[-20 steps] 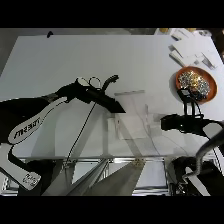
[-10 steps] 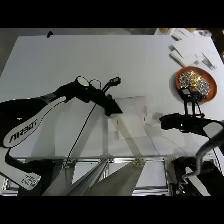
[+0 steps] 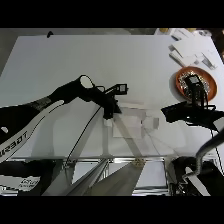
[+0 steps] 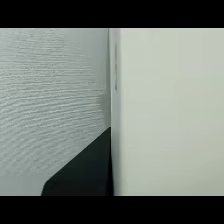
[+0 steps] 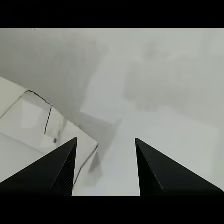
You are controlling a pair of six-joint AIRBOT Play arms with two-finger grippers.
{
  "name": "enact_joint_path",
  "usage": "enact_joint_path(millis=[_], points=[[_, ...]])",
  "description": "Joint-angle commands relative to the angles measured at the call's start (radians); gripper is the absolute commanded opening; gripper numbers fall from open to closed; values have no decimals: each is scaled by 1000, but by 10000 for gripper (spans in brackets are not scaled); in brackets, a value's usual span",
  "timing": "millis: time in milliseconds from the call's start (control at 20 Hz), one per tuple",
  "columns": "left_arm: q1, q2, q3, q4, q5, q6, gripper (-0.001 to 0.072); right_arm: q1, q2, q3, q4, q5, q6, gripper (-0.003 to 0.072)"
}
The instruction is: Fold the box and place the chain.
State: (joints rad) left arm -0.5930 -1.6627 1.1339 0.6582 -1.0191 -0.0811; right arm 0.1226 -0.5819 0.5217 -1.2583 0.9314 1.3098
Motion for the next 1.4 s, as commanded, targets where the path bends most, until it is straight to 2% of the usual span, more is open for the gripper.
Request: enact_joint_path(millis=[0,150,300,350,550,850,1350], points=[[-38,8,-31,27,111,10,-2,1,1,13,-21,23,-10,411],[-46,18,-84,-8,125,13,-4,1,0,13,-19,23,-10,410],[-56,74,-159,-67,253,47,-4,1,0,13,-18,24,-10,410],[-56,92,-178,-86,264,87,-3,1,0,13,-18,25,-10,410],[-55,92,-182,-64,134,145,0,1,0,13,-17,25,-10,410],[-55,92,-182,-62,246,168,4,1,0,13,-17,25,-10,410],[-57,76,-182,-61,249,167,5,1,0,13,-18,21,-10,410]])
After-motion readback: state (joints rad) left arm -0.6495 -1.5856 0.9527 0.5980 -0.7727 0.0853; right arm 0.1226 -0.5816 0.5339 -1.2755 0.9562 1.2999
